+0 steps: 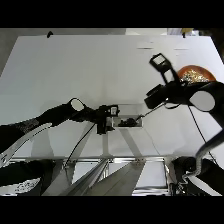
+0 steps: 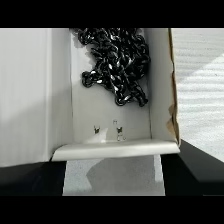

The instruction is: Fold the box and place the chain.

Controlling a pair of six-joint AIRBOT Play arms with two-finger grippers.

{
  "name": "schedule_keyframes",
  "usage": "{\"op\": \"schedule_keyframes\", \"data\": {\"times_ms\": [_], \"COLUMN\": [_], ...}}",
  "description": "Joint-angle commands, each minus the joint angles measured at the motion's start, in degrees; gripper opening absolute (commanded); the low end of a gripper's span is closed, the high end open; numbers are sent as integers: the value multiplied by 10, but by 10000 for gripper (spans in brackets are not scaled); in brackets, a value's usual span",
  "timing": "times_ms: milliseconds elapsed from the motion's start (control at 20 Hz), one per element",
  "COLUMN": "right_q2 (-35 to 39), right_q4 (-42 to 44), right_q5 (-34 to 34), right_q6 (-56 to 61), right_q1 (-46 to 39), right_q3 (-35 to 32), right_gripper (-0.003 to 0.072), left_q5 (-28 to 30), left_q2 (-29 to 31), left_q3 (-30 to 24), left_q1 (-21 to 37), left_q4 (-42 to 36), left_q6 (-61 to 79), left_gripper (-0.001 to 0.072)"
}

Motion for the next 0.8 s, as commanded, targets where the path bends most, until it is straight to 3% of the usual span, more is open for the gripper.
{"op": "schedule_keyframes", "data": {"times_ms": [0, 50, 100, 150, 200, 350, 500, 650, 750], "right_q2": [-31, -54, -82, -106, -129, -180, -216, -237, -253], "right_q4": [-27, -27, -27, -29, -35, -46, -47, -47, -47], "right_q5": [-13, -6, 10, 25, 36, 57, 66, 65, 65], "right_q6": [38, 56, 58, 58, 58, 72, 97, 99, 99], "right_q1": [-113, -138, -157, -166, -170, -170, -170, -170, -170], "right_q3": [4, 4, 4, 4, 3, 3, 3, 3, 3], "right_gripper": [20, 22, 114, 297, 391, 388, 289, 292, 360], "left_q5": [0, 0, 0, 0, 0, 0, 0, 0, 0], "left_q2": [0, 0, 0, 0, 0, 0, 0, 0, 0], "left_q3": [0, 0, 0, 0, 0, 0, 0, 0, 0], "left_q1": [0, 0, 0, 0, 0, 0, 0, 0, 0], "left_q4": [0, 0, 0, 0, 0, 0, 0, 0, 0], "left_q6": [0, 0, 0, 0, 0, 0, 0, 0, 0], "left_gripper": [209, 209, 209, 209, 209, 209, 209, 209, 209]}}
